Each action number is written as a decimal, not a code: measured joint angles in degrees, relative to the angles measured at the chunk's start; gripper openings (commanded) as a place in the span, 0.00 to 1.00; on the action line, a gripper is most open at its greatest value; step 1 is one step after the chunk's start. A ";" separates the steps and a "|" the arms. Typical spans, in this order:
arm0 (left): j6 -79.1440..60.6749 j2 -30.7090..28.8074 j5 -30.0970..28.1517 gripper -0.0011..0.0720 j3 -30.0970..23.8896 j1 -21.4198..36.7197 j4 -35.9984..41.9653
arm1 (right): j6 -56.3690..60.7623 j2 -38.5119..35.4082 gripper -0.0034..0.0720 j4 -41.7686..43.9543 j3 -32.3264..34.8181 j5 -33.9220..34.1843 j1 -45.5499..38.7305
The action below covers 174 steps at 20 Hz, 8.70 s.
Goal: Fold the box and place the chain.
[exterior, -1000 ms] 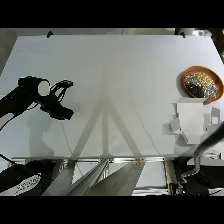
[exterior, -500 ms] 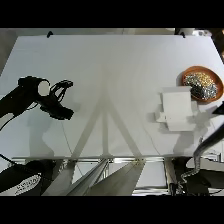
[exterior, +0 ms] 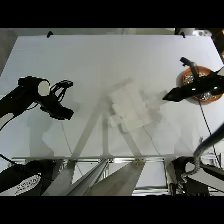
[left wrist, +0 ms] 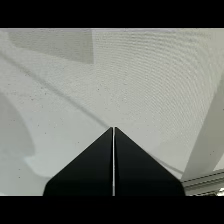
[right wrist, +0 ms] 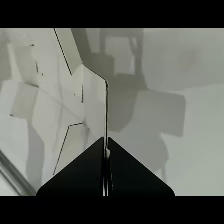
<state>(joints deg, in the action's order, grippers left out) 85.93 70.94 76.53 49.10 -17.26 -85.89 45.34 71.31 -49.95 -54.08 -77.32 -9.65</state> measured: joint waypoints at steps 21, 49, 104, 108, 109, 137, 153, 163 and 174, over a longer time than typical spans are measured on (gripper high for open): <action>0.00 0.00 0.00 0.03 0.00 0.00 0.00 | 31.47 -24.98 0.07 -7.58 29.86 34.73 21.35; -43.58 4.04 -20.48 0.77 0.55 0.33 40.35 | 43.15 -34.95 0.07 -17.75 37.18 44.85 32.74; -76.67 14.67 -4.22 0.01 7.15 -7.43 53.11 | 46.31 -53.00 0.60 -29.86 26.16 19.67 32.74; -78.47 12.37 -11.41 0.01 4.07 -12.81 53.46 | 47.32 -59.93 0.59 -32.37 25.09 10.32 32.74; -78.88 12.09 -13.62 0.02 3.72 -13.60 54.18 | 47.50 -60.83 0.59 -32.61 24.98 8.61 32.74; -96.17 18.23 -26.08 0.02 2.82 -15.56 57.99 | 47.82 -63.06 0.59 -33.66 24.72 8.39 32.74; -96.26 18.27 -22.05 0.02 2.82 -13.53 57.83 | 47.80 -63.06 0.59 -33.66 24.72 9.68 32.74; -95.97 20.09 -22.27 0.02 2.84 -13.53 57.99 | 47.82 -63.04 0.59 -33.66 24.72 9.70 32.74; -95.97 20.26 -22.27 0.03 2.84 -13.53 58.03 | 47.80 -63.06 0.59 -33.66 24.72 9.68 32.74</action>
<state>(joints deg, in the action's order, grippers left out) -10.04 91.20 54.26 51.94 -30.79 -27.86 93.14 8.25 -83.61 -29.36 -67.64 23.09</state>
